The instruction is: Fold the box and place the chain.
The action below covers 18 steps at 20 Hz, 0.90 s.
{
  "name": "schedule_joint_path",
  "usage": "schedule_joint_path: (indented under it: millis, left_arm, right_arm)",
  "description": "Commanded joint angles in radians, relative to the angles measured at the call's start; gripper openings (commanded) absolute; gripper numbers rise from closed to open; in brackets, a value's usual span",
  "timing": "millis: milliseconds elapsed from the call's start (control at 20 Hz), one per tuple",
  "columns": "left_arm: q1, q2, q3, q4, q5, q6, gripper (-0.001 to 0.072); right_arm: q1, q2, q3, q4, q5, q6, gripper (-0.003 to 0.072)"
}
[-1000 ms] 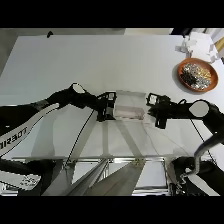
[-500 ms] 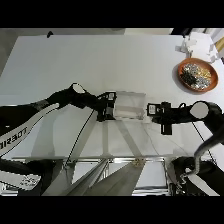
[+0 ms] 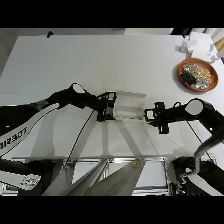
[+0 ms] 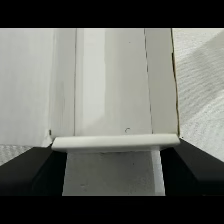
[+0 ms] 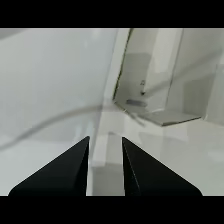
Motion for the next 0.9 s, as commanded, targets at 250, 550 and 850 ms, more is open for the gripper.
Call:
schedule_joint_path:
  millis: [250,550,850]
  left_arm:
    - [0.000,0.000,0.000,0.000,0.000,0.000,0.0251]
    - [0.000,0.000,0.000,0.000,0.000,0.000,0.0251]
    - [0.000,0.000,0.000,0.000,0.000,0.000,0.0251]
  right_arm:
    - [0.001,-0.086,0.000,0.108,-0.125,-0.021,0.0223]
    - [0.001,-0.093,0.000,0.201,-0.151,-0.022,0.0139]
    - [0.013,-0.094,-0.001,0.251,-0.144,-0.022,0.0111]
